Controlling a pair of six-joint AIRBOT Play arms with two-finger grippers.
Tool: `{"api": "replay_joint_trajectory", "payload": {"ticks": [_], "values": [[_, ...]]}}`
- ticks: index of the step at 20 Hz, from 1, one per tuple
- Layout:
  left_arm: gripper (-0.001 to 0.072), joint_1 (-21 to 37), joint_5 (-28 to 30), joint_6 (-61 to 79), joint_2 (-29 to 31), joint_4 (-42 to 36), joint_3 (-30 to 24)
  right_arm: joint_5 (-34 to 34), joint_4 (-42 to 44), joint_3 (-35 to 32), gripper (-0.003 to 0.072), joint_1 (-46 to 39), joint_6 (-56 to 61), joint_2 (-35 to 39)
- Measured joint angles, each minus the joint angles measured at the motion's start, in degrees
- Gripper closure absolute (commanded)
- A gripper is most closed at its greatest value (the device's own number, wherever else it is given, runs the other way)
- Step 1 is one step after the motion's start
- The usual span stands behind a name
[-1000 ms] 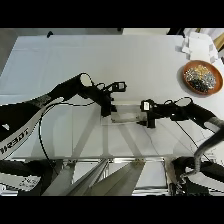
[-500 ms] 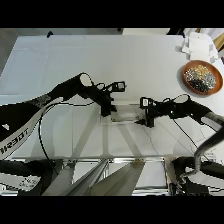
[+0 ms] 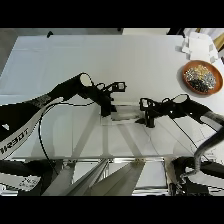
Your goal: Fold the box and place the chain.
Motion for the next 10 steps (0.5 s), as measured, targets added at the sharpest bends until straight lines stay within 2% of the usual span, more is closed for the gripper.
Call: {"api": "replay_joint_trajectory", "payload": {"ticks": [10], "values": [[0.0699,0.00,0.09,-0.02,0.00,-0.02,0.00,-0.81,-2.36,0.00,0.0274,1.51,0.81,0.02]]}}
